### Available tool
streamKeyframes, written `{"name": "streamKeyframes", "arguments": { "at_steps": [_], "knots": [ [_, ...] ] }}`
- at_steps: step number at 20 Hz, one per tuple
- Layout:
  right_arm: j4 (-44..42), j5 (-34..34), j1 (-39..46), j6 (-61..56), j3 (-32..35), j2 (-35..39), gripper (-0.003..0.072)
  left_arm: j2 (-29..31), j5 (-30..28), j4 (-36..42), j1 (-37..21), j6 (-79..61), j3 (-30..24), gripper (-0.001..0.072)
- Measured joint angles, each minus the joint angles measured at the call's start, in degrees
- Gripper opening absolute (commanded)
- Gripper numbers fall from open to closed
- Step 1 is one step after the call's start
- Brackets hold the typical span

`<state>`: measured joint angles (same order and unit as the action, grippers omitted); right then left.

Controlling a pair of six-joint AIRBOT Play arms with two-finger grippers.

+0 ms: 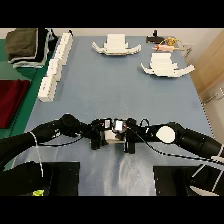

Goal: Fold the box.

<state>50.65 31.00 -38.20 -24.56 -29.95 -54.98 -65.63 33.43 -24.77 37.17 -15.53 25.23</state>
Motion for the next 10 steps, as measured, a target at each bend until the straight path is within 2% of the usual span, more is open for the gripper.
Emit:
{"name": "streamKeyframes", "arguments": {
  "at_steps": [10],
  "knots": [
    [-0.70,-2.51,0.00,0.17,2.97,-0.26,0.0006,0.00,0.00,0.00,0.00,-0.07,-0.02,0.0503]
  ]
}}
